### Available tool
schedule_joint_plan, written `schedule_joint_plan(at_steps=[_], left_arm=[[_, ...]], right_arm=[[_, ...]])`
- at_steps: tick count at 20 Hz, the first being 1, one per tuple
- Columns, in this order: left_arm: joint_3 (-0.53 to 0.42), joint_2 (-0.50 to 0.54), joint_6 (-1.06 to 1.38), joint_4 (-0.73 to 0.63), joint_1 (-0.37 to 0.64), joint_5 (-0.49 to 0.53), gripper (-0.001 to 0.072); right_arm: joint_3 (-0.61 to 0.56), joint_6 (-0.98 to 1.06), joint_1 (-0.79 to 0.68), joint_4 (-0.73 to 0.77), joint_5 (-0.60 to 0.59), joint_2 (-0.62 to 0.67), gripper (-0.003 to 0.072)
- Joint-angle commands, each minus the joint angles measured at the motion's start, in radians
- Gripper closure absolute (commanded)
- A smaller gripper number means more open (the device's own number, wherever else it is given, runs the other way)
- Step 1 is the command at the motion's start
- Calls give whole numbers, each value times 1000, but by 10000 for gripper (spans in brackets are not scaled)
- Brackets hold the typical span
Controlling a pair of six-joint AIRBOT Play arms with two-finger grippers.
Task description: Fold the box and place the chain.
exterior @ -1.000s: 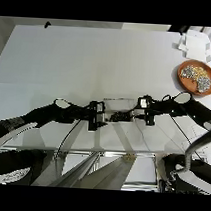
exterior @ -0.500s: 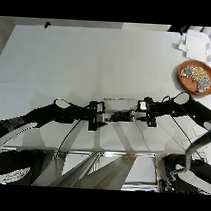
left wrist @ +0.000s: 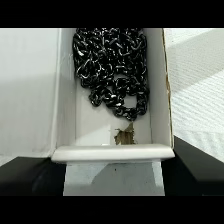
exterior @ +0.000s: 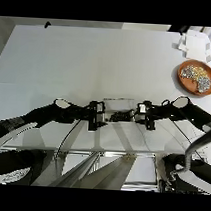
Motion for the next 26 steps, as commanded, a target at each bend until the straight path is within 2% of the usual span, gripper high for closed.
schedule_joint_plan(at_steps=[1,10,11,12,14,16,18,26], left_arm=[[0,0,0,0,0,0,640],[0,0,0,0,0,0,640],[0,0,0,0,0,0,640],[0,0,0,0,0,0,640],[0,0,0,0,0,0,640],[0,0,0,0,0,0,640],[0,0,0,0,0,0,640],[0,0,0,0,0,0,640]], right_arm=[[-13,-18,1,59,-40,-1,311],[-13,-43,8,94,-55,-26,311],[-13,-45,15,90,-56,-28,348],[-13,-45,15,94,-51,-28,421],[-13,-45,15,87,-51,-28,437],[-13,-43,15,59,-50,-28,568],[-13,-40,14,34,-43,-26,657],[-13,-7,-55,45,-14,59,674]])
